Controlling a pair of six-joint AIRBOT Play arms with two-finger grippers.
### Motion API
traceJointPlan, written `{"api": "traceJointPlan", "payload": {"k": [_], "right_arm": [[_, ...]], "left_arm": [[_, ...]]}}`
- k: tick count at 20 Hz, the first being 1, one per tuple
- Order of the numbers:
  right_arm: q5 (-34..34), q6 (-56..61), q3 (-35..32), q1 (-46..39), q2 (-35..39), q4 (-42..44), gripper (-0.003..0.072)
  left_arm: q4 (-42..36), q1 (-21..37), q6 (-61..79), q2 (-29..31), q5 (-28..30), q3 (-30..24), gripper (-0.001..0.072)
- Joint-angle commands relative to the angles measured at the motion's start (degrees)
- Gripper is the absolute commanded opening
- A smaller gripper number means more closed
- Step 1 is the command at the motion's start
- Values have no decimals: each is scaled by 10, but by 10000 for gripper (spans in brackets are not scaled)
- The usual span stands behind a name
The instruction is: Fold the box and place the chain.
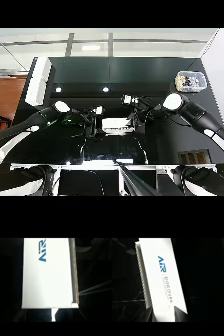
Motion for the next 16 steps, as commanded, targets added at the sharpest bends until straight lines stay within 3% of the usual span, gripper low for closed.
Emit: {"api": "traceJointPlan", "payload": {"k": [1, 16], "right_arm": [[6, 0, -4, 0, 0, 0, 293], [8, 1, -9, 0, 0, -8, 296]], "left_arm": [[0, 0, 0, 0, 0, 0, 467], [0, 0, 0, 0, 0, 0, 467]]}}
